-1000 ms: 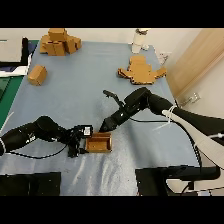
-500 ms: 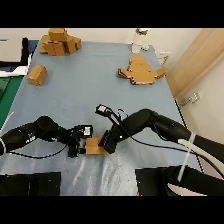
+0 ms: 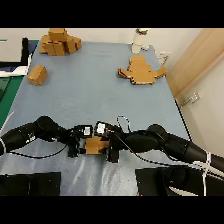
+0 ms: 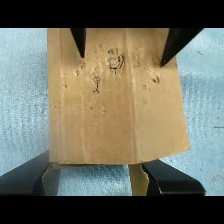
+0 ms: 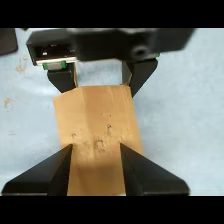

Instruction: Fold the box.

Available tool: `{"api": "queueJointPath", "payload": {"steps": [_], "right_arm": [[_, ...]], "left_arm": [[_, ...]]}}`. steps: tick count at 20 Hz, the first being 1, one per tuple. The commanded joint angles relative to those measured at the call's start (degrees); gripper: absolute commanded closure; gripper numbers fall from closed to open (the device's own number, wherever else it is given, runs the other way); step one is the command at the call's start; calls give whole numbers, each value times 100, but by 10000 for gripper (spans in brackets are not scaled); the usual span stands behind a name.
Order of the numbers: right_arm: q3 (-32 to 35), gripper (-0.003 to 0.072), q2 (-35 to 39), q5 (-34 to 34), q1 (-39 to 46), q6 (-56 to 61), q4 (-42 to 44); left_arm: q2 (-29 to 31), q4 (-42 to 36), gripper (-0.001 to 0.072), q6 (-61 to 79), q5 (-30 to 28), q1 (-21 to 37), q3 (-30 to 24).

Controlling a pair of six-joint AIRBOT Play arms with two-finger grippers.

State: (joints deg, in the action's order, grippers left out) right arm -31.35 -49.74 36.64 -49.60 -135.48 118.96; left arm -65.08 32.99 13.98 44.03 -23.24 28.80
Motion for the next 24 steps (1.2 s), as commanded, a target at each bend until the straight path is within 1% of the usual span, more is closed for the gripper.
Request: {"api": "queueJointPath", "payload": {"steps": [1,3,7,9,11,13,17,19,21,24], "right_arm": [[46,234,48,-153,-85,-13,-682],[50,233,33,-142,-85,-63,-824],[109,233,24,-186,-133,-267,-822],[260,232,24,-533,-398,-286,-1003],[487,232,24,-1167,-660,-234,-1180],[562,232,22,-1478,-804,-229,-1296],[562,232,22,-1537,-833,-236,-1432],[562,214,9,-1534,-868,-234,-1650],[562,214,-9,-1523,-876,-236,-1700],[562,214,-9,-1521,-1049,-177,-1832]], "left_arm": [[0,0,301,0,-2,2,2],[2,0,301,0,0,2,2],[0,-2,301,0,-2,2,2],[2,-2,300,-2,0,2,2],[0,0,301,0,-2,2,2],[0,0,301,0,-2,2,2],[0,0,301,0,-2,2,2],[2,0,301,0,-2,2,2],[2,0,301,0,-2,2,2],[0,0,301,0,-2,2,2]]}}
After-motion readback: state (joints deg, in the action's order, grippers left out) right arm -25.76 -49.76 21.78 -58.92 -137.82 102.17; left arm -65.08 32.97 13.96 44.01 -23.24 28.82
